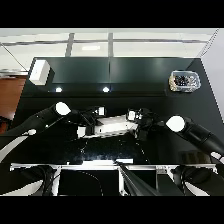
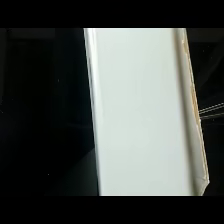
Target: Fold the box and place the chain.
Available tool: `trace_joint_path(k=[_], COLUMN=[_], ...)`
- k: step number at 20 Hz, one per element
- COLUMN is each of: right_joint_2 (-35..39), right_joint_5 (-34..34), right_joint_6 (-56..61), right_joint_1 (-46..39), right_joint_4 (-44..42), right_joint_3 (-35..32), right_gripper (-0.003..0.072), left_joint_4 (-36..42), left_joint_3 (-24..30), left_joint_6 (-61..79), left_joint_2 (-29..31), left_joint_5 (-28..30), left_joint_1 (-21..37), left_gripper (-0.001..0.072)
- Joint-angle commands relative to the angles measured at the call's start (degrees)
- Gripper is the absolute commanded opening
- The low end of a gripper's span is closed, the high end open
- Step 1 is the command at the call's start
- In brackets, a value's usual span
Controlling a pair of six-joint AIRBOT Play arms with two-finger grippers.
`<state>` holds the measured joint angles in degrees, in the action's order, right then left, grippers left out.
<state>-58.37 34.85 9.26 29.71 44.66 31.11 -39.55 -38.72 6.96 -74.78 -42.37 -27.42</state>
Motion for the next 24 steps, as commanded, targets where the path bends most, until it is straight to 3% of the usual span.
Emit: trace_joint_path(k=[1, 10, 13, 17, 24], right_joint_2=[0.1, -4.2, -4.6, -6.4, -9.9], right_joint_5=[-1.1, -1.2, 3.5, 11.7, 10.9], right_joint_6=[-2.5, -14.8, -19.9, -22.3, -25.4], right_joint_1=[-0.4, -2.5, -5.4, -5.3, -4.7], right_joint_4=[-1.2, -13.4, -18.8, -19.1, -16.2], right_joint_3=[0.1, 0.1, 0.1, 0.0, 0.0], right_gripper=[0.0628, 0.0628, 0.0627, 0.0628, 0.0628], left_joint_4=[0.0, 0.0, 0.0, 0.0, 0.0], left_joint_3=[0.0, 0.0, 0.0, 0.0, 0.0], left_joint_6=[0.1, 0.0, 0.1, 0.1, 0.1], left_joint_2=[0.0, 0.0, 0.0, 0.0, 0.0], left_joint_5=[-0.1, -0.1, -0.1, -0.1, -0.1], left_joint_1=[0.0, 0.0, 0.0, 0.0, 0.0], left_gripper=[0.0029, 0.0029, 0.0029, 0.0029, 0.0029])
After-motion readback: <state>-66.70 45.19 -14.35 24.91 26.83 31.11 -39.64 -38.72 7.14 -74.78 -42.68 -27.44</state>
